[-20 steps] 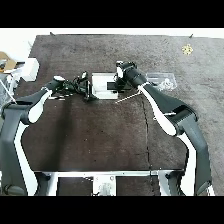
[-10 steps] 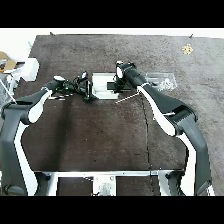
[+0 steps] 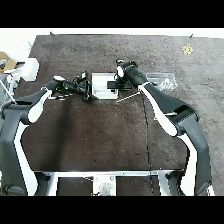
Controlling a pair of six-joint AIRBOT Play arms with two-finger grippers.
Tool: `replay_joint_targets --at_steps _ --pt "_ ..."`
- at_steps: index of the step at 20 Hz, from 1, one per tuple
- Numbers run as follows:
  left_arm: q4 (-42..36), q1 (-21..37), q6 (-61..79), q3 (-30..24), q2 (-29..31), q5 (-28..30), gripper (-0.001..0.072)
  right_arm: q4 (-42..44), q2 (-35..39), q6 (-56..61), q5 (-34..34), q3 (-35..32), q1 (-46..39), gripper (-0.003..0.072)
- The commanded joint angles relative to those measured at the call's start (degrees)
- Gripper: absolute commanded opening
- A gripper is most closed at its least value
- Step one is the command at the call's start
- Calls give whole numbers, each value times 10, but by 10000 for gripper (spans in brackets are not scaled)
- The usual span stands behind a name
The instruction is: Fold the box and place the chain.
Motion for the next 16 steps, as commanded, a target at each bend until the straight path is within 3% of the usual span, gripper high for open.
replay_joint_targets --at_steps 1,6,13,14,16 --pt "0 0 0 0 0 0 184 2 1 -14 18 0 0 447" --pt "0 0 0 0 0 0 184 1 34 -48 20 1 -4 448" --pt "0 0 0 0 0 0 184 0 170 -193 10 1 -64 437" --pt "0 0 0 0 0 0 184 -13 185 -215 10 1 -86 301" --pt "0 0 0 0 0 0 184 -19 196 -222 16 1 -145 267"
